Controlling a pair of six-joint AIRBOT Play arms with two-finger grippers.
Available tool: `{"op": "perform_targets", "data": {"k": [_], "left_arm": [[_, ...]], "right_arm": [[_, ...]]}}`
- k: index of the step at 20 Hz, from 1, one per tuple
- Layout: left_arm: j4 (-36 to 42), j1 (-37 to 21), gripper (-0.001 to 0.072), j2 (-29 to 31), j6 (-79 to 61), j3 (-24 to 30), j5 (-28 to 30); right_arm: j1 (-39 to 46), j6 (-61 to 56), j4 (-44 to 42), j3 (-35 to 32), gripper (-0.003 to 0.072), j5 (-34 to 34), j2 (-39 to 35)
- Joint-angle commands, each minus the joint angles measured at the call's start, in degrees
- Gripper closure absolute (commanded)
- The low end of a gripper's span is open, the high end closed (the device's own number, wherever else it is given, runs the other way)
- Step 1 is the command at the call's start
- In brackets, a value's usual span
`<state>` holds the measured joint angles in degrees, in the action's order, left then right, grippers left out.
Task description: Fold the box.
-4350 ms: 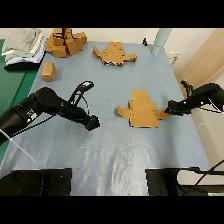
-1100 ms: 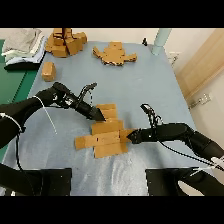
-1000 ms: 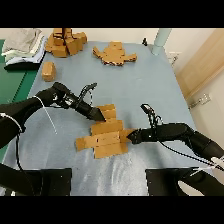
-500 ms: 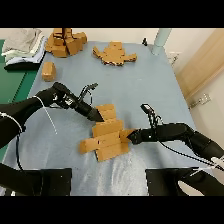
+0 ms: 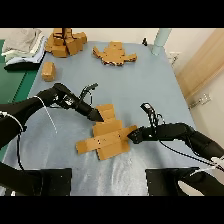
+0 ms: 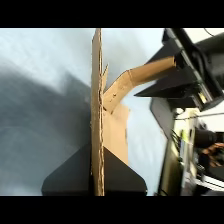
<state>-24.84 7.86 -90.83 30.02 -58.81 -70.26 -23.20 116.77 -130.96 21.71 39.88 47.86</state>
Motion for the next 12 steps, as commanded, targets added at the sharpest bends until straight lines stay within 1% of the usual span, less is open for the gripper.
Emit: {"op": "perform_targets", "data": {"k": [1, 2, 3, 4, 5, 7, 9, 11, 12], "left_arm": [[0.0, 0.4, 0.0696, 0.1, -2.0, -0.7, 4.2], [0.0, 0.6, 0.0697, 0.1, -2.5, -0.9, 4.4], [-0.3, 0.9, 0.0697, 0.1, -3.2, -1.1, 4.3], [-0.3, 1.3, 0.0697, 0.1, -4.1, -1.2, 4.4], [-0.5, 1.7, 0.0697, 0.1, -5.0, -1.1, 4.5], [-1.0, 2.6, 0.0696, 0.1, -6.2, -1.1, 5.7], [-1.0, 3.1, 0.0697, 0.1, -8.8, -1.2, 6.6], [-0.9, 3.6, 0.0698, 0.2, -10.8, -1.4, 7.4], [-0.9, 4.1, 0.0699, 0.4, -11.9, -1.5, 8.7]], "right_arm": [[0.0, -2.4, 4.8, 1.4, 0.0245, -0.2, 0.0], [0.0, -5.0, 8.7, 2.7, 0.0219, 0.4, 0.0], [0.0, -7.7, 13.6, 4.2, 0.0218, 1.4, 0.0], [0.0, -11.8, 20.5, 5.9, 0.0131, 2.5, 0.0], [0.0, -16.8, 28.5, 7.7, 0.0089, 3.7, 0.0], [0.0, -25.2, 42.9, 11.4, 0.0089, 6.8, 0.0], [0.0, -32.2, 52.7, 14.7, 0.0091, 9.8, -0.1], [0.0, -35.2, 54.5, 16.8, 0.0115, 10.4, -0.1], [0.0, -35.7, 54.2, 17.3, 0.021, 10.2, 0.0]]}}
